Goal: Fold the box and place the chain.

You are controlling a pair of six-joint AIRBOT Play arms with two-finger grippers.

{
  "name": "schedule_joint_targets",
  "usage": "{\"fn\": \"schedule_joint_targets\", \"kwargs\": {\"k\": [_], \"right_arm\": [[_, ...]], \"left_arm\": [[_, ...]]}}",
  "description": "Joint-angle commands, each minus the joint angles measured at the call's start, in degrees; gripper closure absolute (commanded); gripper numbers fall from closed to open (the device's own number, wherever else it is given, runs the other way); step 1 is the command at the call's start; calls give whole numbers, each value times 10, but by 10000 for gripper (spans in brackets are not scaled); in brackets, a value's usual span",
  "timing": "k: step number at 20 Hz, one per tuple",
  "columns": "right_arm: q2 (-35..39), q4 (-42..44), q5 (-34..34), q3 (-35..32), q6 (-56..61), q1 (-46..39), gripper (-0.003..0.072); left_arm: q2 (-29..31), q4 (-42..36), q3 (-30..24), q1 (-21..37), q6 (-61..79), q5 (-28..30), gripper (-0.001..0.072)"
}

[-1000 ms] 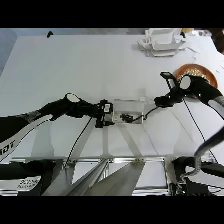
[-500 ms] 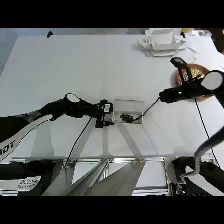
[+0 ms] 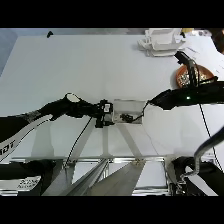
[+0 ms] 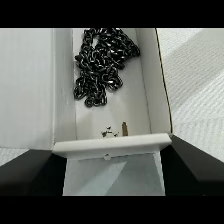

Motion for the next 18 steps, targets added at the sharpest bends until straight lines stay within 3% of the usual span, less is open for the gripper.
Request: {"fn": "schedule_joint_targets", "kwargs": {"k": [1,7,11,18], "right_arm": [[6,42,-9,0,-28,34,677],[0,-30,-176,0,-25,189,677],[-37,-57,-185,0,-19,236,677],[-132,-59,-188,0,0,241,676]], "left_arm": [[0,0,0,0,0,0,623],[0,0,0,0,0,0,623],[0,0,0,0,0,0,623],[0,0,0,0,0,0,623]]}}
